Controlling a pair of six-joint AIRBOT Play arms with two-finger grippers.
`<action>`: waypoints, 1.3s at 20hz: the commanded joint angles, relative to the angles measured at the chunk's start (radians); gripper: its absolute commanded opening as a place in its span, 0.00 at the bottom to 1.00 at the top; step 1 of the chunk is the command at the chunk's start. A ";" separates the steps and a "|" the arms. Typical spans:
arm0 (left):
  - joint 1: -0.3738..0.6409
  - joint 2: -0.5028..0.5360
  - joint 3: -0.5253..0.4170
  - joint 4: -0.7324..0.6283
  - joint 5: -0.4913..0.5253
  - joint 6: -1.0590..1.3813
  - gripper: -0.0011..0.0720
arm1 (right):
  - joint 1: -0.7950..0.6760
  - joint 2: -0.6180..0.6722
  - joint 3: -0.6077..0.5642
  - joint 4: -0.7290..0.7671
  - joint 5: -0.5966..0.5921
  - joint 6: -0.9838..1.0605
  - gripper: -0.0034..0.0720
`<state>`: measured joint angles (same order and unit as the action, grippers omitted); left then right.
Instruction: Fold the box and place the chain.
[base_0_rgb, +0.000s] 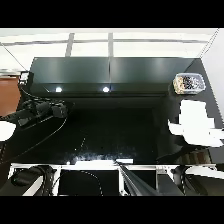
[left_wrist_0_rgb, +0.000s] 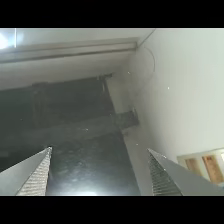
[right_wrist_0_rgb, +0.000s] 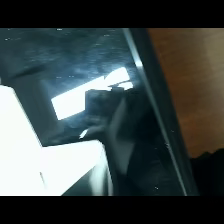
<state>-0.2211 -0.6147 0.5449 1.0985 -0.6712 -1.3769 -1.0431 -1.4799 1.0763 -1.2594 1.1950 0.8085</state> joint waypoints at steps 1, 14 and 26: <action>-0.010 -0.002 0.000 -0.009 -0.007 0.000 0.98 | -0.003 -0.011 0.007 0.081 0.049 -0.039 0.06; -0.010 -0.003 0.000 -0.031 -0.004 0.000 0.97 | 0.252 0.237 -0.386 0.495 0.212 -0.053 0.06; -0.087 -0.161 -0.001 -0.116 -0.013 0.000 0.97 | 1.011 0.569 -0.584 0.768 -0.229 -0.085 0.06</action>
